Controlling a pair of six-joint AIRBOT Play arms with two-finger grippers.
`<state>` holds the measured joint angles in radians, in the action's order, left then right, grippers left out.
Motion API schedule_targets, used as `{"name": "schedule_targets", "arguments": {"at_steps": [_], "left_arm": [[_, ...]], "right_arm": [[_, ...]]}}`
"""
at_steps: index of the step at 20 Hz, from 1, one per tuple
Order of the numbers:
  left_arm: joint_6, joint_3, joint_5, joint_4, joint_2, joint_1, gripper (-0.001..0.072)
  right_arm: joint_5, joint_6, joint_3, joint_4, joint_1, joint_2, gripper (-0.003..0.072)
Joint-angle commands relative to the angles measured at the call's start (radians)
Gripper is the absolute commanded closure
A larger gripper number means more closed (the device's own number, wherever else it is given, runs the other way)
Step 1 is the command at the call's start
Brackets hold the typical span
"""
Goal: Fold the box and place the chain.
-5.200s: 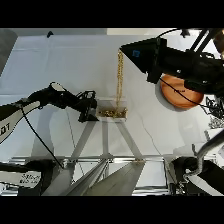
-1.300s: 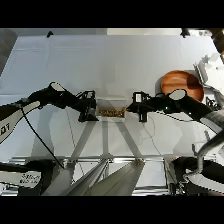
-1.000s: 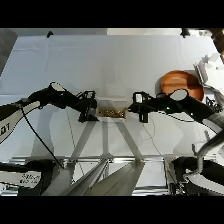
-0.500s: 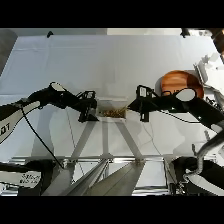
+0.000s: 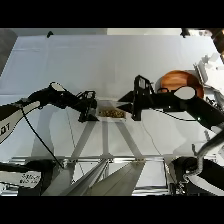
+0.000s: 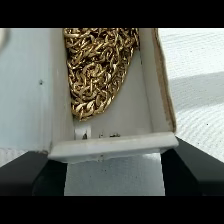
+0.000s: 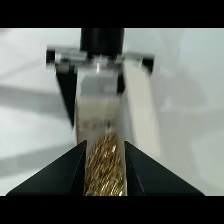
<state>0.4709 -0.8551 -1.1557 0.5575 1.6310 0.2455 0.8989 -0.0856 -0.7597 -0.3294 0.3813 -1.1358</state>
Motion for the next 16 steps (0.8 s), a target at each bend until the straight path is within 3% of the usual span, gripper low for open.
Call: {"name": "schedule_targets", "arguments": {"at_steps": [1, 2, 4, 5, 9, 13, 16], "left_arm": [[0.0, 0.0, 0.0, 0.0, 0.0, 0.0, 0.0556], [0.0, 0.0, 0.0, 0.0, 0.0, 0.0, 0.0556], [0.0, 0.0, 0.0, 0.0, 0.0, 0.0, 0.0556], [0.0, 0.0, 0.0, 0.0, 0.0, 0.0, 0.0556], [0.0, 0.0, 0.0, 0.0, 0.0, 0.0, 0.0556], [0.0, 0.0, 0.0, 0.0, 0.0, 0.0, 0.0556], [0.0, 0.0, 0.0, 0.0, 0.0, 0.0, 0.0556]], "right_arm": [[0.002, 0.204, -0.143, -0.084, 0.012, -0.037, 0.0418], [0.004, 0.301, -0.196, -0.137, 0.012, -0.066, 0.0428], [0.026, 0.523, -0.307, -0.257, 0.011, -0.148, 0.0562], [0.054, 0.612, -0.361, -0.307, 0.011, -0.201, 0.0584], [0.169, 0.817, -0.47, -0.351, 0.011, -0.38, 0.0564], [0.343, 0.755, -0.47, -0.345, 0.011, -0.471, 0.0553], [0.406, 0.673, -0.47, -0.347, 0.011, -0.479, 0.0486]]}}
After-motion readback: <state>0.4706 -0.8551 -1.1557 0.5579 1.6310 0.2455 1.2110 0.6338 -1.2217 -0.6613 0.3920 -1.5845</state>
